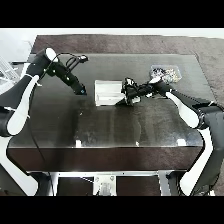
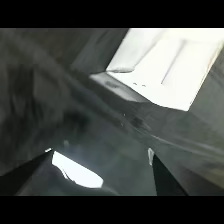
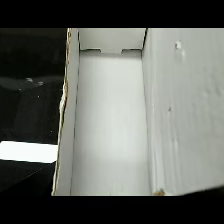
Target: Fold the box and place the chain.
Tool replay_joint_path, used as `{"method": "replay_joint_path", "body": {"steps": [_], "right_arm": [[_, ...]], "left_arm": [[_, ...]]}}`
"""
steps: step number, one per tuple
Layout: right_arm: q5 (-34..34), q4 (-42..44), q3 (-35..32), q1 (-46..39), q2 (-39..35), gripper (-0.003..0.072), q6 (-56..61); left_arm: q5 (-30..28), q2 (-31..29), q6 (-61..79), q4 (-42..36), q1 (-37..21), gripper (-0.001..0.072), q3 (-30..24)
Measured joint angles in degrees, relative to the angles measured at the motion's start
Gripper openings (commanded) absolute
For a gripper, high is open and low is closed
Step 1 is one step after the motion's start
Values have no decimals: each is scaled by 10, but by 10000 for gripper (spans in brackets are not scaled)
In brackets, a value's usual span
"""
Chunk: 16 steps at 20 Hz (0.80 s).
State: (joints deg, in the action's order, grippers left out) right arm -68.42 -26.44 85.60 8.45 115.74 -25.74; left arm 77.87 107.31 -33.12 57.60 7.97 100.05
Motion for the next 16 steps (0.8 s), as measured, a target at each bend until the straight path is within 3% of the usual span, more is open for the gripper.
{"method": "replay_joint_path", "body": {"steps": [3, 7, 16], "right_arm": [[0, 0, 0, 0, 0, 495, 0], [0, 0, 0, 0, 0, 495, 0], [0, -1, 0, 0, 0, 496, -1]], "left_arm": [[-53, 5, 193, -89, -11, 720, -55], [-80, 17, 367, -171, -18, 720, -104], [-66, 48, 507, -275, -16, 720, -127]]}}
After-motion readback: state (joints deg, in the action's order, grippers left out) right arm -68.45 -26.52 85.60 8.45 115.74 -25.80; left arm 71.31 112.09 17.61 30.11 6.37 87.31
